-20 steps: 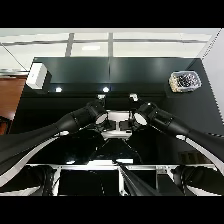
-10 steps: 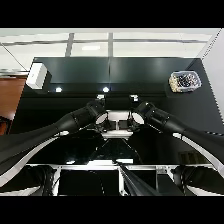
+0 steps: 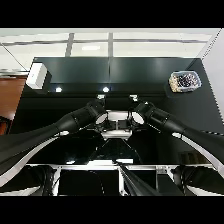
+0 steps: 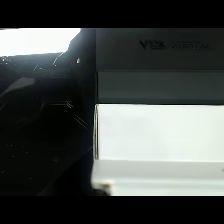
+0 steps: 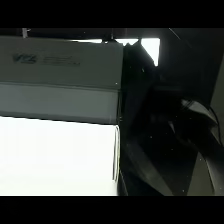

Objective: Fold the box and place the chain.

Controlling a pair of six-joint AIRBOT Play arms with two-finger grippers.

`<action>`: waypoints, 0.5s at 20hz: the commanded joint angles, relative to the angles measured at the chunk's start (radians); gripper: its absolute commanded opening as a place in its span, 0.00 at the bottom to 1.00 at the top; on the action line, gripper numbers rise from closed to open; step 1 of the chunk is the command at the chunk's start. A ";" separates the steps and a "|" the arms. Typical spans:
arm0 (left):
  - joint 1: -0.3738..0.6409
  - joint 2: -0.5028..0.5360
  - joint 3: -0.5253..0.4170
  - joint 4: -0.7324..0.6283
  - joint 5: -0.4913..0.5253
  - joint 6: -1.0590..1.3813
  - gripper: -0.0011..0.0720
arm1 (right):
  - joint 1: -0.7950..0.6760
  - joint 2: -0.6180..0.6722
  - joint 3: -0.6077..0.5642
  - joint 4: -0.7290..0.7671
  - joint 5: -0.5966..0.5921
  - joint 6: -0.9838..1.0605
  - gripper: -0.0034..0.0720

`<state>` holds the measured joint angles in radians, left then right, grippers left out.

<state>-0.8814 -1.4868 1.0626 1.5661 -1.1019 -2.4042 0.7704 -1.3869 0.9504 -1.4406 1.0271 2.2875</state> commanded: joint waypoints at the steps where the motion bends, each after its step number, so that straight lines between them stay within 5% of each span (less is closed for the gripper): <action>1: 0.000 -0.001 0.000 0.000 0.001 -0.001 0.05 | 0.000 -0.012 0.001 -0.001 0.020 0.002 0.31; 2: 0.000 -0.001 0.000 0.000 0.001 -0.001 0.05 | 0.000 -0.015 0.001 -0.003 0.024 0.001 0.13; 3: 0.000 -0.001 0.000 0.000 0.001 -0.001 0.05 | 0.000 -0.016 0.001 -0.008 0.023 0.001 0.07; 8: 0.000 -0.001 0.000 0.000 0.001 -0.001 0.05 | 0.000 -0.016 0.001 -0.010 0.020 0.002 0.07; 9: 0.000 -0.001 0.000 0.000 0.001 -0.001 0.05 | -0.001 -0.016 0.001 -0.010 0.020 0.002 0.19; 10: 0.000 -0.001 0.000 0.000 0.000 -0.001 0.05 | -0.002 -0.016 0.001 -0.009 0.021 0.001 0.42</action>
<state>-0.8814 -1.4868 1.0626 1.5661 -1.1015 -2.4050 0.7696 -1.4048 0.9497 -1.4475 1.0466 2.2860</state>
